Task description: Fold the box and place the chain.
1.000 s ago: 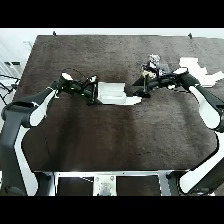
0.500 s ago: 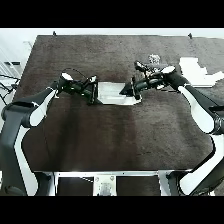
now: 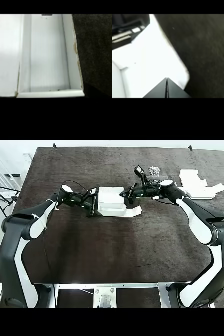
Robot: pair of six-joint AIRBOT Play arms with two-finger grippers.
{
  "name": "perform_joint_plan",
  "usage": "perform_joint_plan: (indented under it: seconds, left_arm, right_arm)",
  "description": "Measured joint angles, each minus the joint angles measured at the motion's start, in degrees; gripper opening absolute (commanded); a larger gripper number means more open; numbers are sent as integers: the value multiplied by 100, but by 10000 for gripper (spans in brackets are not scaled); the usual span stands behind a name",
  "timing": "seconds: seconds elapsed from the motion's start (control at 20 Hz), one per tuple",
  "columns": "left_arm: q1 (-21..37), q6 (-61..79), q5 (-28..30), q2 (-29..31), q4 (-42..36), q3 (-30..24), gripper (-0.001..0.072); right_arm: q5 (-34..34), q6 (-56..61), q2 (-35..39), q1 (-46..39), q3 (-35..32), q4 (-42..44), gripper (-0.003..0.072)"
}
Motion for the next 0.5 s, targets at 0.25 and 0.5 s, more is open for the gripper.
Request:
perform_joint_plan:
  seconds: [0.25,0.5]
  left_arm:
    - [0,-4,2,0,-2,0,423]
    - [0,-4,2,0,-2,-2,423]
  right_arm:
    - [-127,197,-295,-11,0,-136,14]
    - [-160,247,-372,-37,42,-146,108]
